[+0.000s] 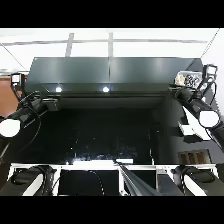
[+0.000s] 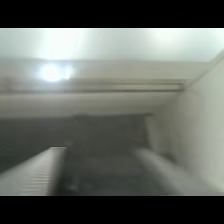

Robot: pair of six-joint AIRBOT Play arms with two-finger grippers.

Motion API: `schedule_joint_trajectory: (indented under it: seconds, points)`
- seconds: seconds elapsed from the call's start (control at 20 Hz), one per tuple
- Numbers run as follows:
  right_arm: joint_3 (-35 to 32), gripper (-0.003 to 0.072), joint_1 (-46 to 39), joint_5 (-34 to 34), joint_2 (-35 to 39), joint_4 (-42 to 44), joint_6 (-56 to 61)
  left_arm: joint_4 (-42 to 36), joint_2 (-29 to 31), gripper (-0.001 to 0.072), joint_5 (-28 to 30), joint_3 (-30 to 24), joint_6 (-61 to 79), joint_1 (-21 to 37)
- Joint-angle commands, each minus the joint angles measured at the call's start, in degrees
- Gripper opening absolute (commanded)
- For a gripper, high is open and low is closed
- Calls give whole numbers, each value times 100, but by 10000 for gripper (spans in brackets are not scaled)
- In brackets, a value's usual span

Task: Fold the box and place the chain.

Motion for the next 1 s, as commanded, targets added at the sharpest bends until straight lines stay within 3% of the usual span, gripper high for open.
schedule_joint_trajectory:
  seconds: [0.0,0.15,0.25,0.35,0.45,0.55,0.7,0.8,0.95]
  points:
    - [142,720,-439,343,-232,-208,-33,-448,-686,706,-470,243,-9,-87]
    - [520,720,-1471,2074,-319,-1773,245,-15,-951,706,-1209,599,-487,181]
    - [999,720,-2680,2472,-474,-3150,1113,494,-964,706,-1530,684,-968,365]
    - [1556,720,-4133,2680,-866,-3755,2048,868,-966,706,-1836,691,-1335,476]
    - [2247,720,-5340,3230,-1504,-3311,2319,1049,-966,706,-2046,691,-1331,474]
    - [3235,720,-5919,4148,-2308,-2887,2120,1062,-966,706,-2124,691,-1333,474]
    - [4739,720,-5980,5698,-3560,-2280,516,1038,-968,706,-2194,691,-1333,474]
    - [5270,720,-5847,6551,-4122,-1934,-752,1036,-970,706,-2216,691,-1333,474]
    - [5394,720,-5720,6778,-4557,-2481,-1082,1038,-970,706,-2216,691,-1333,474]
